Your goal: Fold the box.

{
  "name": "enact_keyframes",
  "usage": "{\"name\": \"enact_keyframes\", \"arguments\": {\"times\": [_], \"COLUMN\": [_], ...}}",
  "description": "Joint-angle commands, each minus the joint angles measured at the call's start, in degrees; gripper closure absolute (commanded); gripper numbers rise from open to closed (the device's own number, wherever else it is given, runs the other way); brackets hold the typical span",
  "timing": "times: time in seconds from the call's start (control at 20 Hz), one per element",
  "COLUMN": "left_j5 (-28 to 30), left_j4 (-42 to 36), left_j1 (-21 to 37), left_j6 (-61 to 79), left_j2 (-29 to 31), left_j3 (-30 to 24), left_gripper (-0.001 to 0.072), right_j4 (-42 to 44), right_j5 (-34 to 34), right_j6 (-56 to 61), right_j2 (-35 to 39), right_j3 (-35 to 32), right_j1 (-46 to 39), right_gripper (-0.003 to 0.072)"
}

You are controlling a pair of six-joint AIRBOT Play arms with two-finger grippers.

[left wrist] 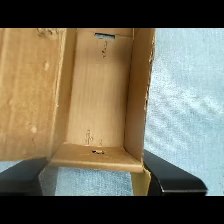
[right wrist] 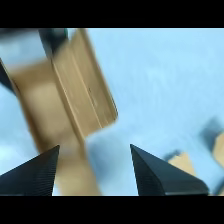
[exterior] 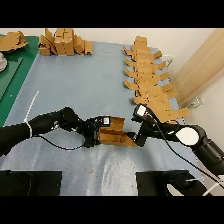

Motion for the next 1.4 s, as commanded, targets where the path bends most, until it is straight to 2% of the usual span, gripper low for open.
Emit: {"name": "enact_keyframes", "arguments": {"times": [0.0, 0.1, 0.4, 0.55, 0.65, 0.8, 0.9, 1.35], "left_j5": [0.02, 0.0, 0.02, 0.0, 0.0, 1.99, 4.31, 4.5], "left_j4": [0.0, 0.0, 0.0, 0.0, 0.0, -1.57, -1.97, -1.92], "left_j1": [-0.04, -0.04, -0.02, -0.04, -0.04, -0.17, -0.28, -0.26], "left_j6": [0.0, 0.0, 0.0, 0.0, 0.0, 0.02, 0.0, 0.0], "left_j2": [-0.02, -0.02, -0.02, -0.02, -0.02, -0.02, -0.02, -0.02], "left_j3": [-0.02, -0.02, -0.02, -0.02, -0.02, 0.0, 0.04, 0.04], "left_gripper": [0.0105, 0.0105, 0.0105, 0.0105, 0.0105, 0.0105, 0.0105, 0.0105], "right_j4": [14.32, 19.87, 37.42, 34.38, 31.19, 32.96, 33.05, 28.15], "right_j5": [3.72, 6.88, 5.86, 8.41, 8.81, 8.87, 8.28, 10.12], "right_j6": [7.76, 9.99, 11.67, 12.68, 19.17, 27.17, 28.5, 29.68], "right_j2": [3.63, 3.89, 3.76, 3.76, 3.76, 3.76, 3.74, 3.65], "right_j3": [0.07, 0.07, 0.07, 0.04, 0.04, 0.07, 0.07, 0.04], "right_j1": [0.07, 0.07, 0.07, 0.07, 0.07, 0.11, 0.09, 0.11], "right_gripper": [-0.0008, -0.0008, -0.0008, -0.0008, -0.0008, -0.0008, -0.0008, -0.0008]}}
